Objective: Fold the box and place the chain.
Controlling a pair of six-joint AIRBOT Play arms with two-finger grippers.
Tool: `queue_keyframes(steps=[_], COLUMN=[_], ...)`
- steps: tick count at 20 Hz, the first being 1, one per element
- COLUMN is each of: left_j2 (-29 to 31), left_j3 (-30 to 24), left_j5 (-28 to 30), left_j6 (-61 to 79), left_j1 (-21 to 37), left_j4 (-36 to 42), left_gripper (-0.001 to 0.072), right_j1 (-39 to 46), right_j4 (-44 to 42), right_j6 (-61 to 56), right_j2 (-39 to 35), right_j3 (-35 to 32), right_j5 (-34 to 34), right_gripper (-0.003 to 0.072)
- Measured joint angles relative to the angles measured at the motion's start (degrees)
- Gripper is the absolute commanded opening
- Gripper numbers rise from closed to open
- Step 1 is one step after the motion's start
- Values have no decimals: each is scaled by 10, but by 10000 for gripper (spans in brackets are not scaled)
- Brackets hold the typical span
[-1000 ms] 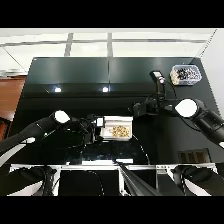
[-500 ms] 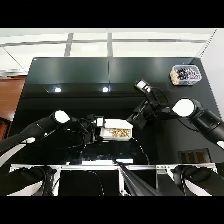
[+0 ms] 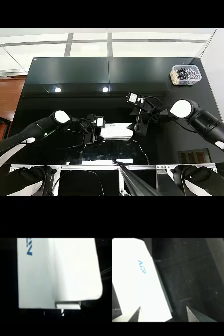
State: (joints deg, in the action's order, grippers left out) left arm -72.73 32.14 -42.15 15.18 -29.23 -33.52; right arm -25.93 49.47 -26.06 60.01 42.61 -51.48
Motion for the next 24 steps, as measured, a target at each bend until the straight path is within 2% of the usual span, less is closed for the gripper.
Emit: queue_keyframes(steps=[8, 22, 23, 24], left_j2=[0, 0, 0, 0], left_j3=[0, 0, 0, 0], left_j5=[-2, -1, -1, -1], left_j6=[1, 0, 0, 0], left_j1=[0, 0, 0, 0], left_j4=[-1, -1, -1, -1], left_gripper=[274, 275, 275, 275], right_j1=[-24, -28, -28, -28], right_j4=[-5, -14, -15, -15], right_j6=[48, 56, 56, 57], right_j2=[0, 11, 14, 16], right_j3=[-2, -4, -5, -5], right_j5=[-7, -31, -31, -31], right_gripper=[673, 671, 486, 427])
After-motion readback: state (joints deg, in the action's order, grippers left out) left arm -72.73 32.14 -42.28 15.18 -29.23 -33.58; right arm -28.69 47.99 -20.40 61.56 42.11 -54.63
